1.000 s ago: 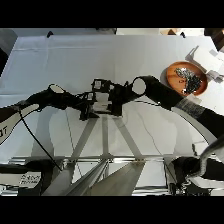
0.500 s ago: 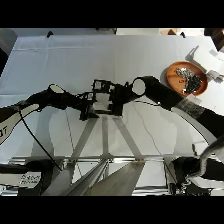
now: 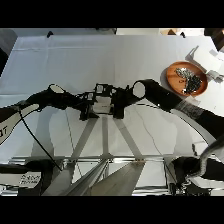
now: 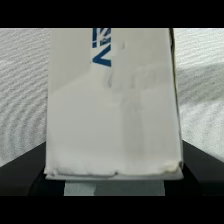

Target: Fold the box and place the chain.

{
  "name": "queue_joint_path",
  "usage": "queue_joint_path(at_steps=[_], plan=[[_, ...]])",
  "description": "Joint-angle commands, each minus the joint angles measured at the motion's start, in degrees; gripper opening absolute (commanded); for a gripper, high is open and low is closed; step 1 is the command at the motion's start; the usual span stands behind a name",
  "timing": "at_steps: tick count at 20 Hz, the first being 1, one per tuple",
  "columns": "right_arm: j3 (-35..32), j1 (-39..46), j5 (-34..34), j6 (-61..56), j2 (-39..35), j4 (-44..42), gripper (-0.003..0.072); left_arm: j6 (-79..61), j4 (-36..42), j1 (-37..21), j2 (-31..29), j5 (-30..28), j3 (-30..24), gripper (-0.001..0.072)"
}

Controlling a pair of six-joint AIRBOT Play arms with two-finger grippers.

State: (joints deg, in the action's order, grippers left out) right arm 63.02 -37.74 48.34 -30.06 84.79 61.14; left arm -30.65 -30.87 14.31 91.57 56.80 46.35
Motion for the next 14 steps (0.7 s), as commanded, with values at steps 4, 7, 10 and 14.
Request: queue_joint_path(at_steps=[4, 7, 10, 14], plan=[[-0.2, -0.1, 1.9, -0.1, 0.0, -1.2, 0.0595, 0.0, 0.0, 0.0, 0.0, 0.0, 0.0, 0.0209], [-0.2, 0.0, 1.9, -0.1, 0.0, -1.2, 0.0618, 0.0, 0.0, 0.0, 0.0, 0.0, 0.0, 0.0209], [-0.2, 0.0, 1.6, -2.2, -1.1, -1.2, 0.0616, 0.0, 0.0, 0.0, 0.0, 0.0, 0.0, 0.0209], [-0.2, 0.0, 1.4, -8.1, -3.6, -1.2, 0.0528, 0.0, 0.0, 0.0, 0.0, 0.0, 0.0, 0.0209]])
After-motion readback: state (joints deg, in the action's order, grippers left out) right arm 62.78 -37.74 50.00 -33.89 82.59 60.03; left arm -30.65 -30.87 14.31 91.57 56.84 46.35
